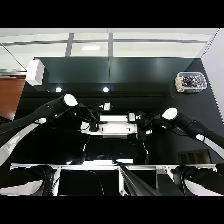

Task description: Fold the box and place the chain.

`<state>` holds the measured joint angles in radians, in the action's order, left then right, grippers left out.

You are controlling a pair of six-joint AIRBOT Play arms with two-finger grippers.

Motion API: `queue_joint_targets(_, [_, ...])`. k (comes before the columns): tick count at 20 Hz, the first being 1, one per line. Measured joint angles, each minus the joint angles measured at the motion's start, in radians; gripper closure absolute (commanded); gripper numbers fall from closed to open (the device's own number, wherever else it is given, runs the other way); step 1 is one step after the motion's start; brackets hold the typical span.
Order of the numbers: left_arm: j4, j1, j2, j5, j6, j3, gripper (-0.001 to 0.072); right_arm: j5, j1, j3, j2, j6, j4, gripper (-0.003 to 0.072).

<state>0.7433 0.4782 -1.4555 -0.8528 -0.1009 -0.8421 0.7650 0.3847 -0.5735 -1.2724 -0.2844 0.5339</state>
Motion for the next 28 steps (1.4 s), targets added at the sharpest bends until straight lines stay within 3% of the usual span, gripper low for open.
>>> queue_joint_targets(28, [0.0, 0.0, 0.0, 0.005, 0.0, 0.0, 0.0684, -0.047, 0.018, -0.001, -0.018, 0.033, 0.023, -0.0021])
